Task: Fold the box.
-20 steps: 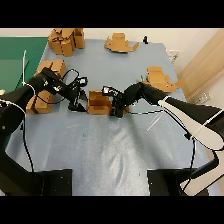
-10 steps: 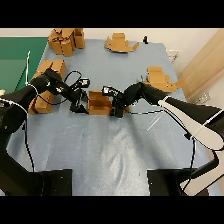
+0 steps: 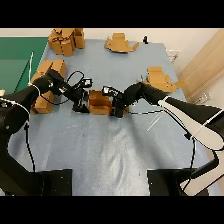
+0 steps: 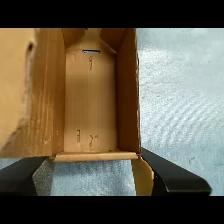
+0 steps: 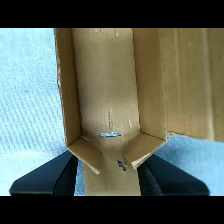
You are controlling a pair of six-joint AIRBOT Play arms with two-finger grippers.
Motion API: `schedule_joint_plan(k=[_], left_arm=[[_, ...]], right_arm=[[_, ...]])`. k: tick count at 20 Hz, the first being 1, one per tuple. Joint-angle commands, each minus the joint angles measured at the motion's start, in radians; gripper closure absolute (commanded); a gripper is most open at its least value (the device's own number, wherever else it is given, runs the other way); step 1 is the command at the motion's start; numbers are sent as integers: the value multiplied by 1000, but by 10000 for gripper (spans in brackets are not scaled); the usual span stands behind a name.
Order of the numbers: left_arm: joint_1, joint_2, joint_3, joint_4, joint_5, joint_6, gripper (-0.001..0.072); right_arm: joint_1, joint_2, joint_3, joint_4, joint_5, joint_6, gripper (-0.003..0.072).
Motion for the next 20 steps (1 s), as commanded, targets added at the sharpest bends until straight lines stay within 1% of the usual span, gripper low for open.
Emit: schedule_joint_plan(k=[1, 3, 9, 13, 14, 15, 18, 19, 20], left_arm=[[-3, -1, 0, 21, 13, -13, 12], [-3, -1, -1, 47, 12, -13, 13], [-22, -5, 0, 30, -2, -15, 14], [-39, -16, 0, 14, 6, -15, 15], [-40, -16, 0, 14, 5, -15, 132], [-40, -16, 0, 14, 1, -15, 347], [-40, -17, 0, 22, -12, -15, 355], [-40, -17, 0, 22, -11, -15, 356], [-40, -16, 0, 23, -11, -15, 356]], right_arm=[[0, 0, 0, 0, 0, 0, 167], [0, 0, 0, 0, 0, 0, 168], [0, 0, 0, 1, 0, 0, 167], [0, 0, 0, 0, 0, 0, 167], [0, 0, 0, 0, 0, 0, 167], [0, 0, 0, 0, 0, 0, 166], [0, 1, 0, -1, 1, 0, 164], [0, 3, 0, -14, 0, 4, 145], [0, 8, 0, -41, 4, 25, 144]])
